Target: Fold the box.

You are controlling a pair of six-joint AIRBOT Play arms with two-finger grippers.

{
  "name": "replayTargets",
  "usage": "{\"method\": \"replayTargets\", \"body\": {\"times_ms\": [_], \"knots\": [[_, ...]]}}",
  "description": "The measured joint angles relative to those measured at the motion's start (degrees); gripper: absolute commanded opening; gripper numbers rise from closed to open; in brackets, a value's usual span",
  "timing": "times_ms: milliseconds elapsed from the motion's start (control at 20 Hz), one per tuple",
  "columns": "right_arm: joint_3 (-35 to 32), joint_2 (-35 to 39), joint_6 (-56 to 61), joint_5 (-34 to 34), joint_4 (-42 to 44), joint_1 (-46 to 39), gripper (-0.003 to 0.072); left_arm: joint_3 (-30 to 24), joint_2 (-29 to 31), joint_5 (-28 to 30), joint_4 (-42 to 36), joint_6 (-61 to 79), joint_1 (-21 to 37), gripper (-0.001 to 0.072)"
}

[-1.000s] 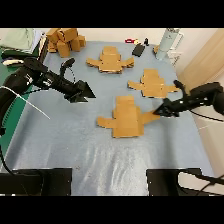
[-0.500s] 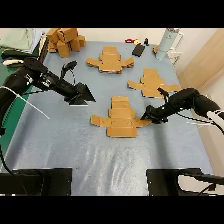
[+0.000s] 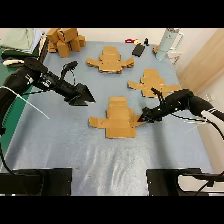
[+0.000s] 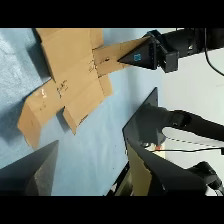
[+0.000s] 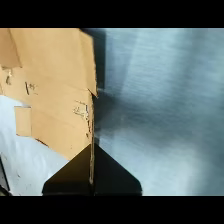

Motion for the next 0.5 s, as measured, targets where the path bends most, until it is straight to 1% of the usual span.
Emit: {"method": "replayTargets", "body": {"times_ms": [100,200,500], "knots": [[-0.68,0.17,-3.58,0.35,1.25,1.75,0.0002,0.0,-0.83,0.26,0.09,1.86,0.0,0.0644],[-3.06,1.7,-6.82,1.44,2.19,4.02,0.0002,0.0,-2.23,0.68,0.26,3.58,0.0,0.0644],[-12.81,12.11,-11.1,13.44,2.84,10.95,0.0002,0.0,-8.79,1.9,0.55,6.1,-0.17,0.0643]]}}
